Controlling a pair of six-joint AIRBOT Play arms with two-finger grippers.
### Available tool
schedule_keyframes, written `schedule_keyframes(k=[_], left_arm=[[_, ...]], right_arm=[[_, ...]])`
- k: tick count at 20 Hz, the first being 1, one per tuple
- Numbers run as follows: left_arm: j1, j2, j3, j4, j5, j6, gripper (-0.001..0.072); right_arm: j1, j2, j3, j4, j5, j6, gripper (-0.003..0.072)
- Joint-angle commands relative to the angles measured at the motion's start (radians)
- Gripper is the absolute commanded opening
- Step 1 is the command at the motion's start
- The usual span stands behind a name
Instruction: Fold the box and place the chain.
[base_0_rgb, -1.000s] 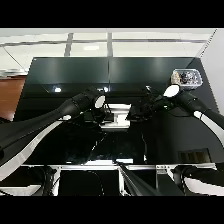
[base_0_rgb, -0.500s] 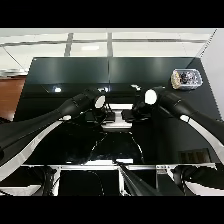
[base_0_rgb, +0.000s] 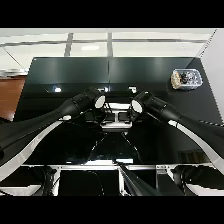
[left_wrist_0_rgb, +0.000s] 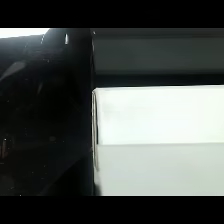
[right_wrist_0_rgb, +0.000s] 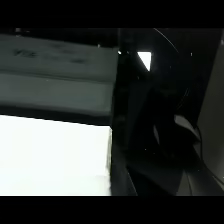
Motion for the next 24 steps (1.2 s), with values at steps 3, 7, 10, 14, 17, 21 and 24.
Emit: schedule_keyframes(k=[3, 7, 10, 14, 17, 21, 24], left_arm=[[0.0, 0.0, 0.0, -0.001, -0.002, 0.0, 0.0025], [0.0, 0.0, 0.0, -0.001, -0.001, 0.0, 0.0024], [0.0, 0.0, 0.0, -0.001, 0.0, 0.0, 0.0025], [0.0, 0.0, 0.0, 0.0, 0.0, 0.0, 0.0025], [0.0, 0.0, 0.0, 0.0, 0.0, 0.0, 0.0025], [0.0, 0.0, 0.0, 0.0, -0.002, 0.0, 0.0025], [0.0, 0.0, 0.0, 0.0, -0.002, 0.0, 0.0025]], right_arm=[[0.008, -0.019, 0.002, -0.013, 0.033, 0.059, 0.0012], [0.008, -0.019, 0.002, -0.006, 0.032, 0.063, 0.0015], [0.008, -0.019, 0.002, 0.005, 0.027, 0.063, 0.0148], [0.007, -0.019, 0.002, 0.004, 0.027, 0.063, 0.0012], [0.005, -0.017, 0.003, 0.004, 0.033, 0.063, 0.0087], [0.006, 0.057, 0.018, 0.006, 0.095, -0.039, 0.0326], [-0.002, 0.227, 0.019, -0.034, 0.175, -0.133, 0.0326]])
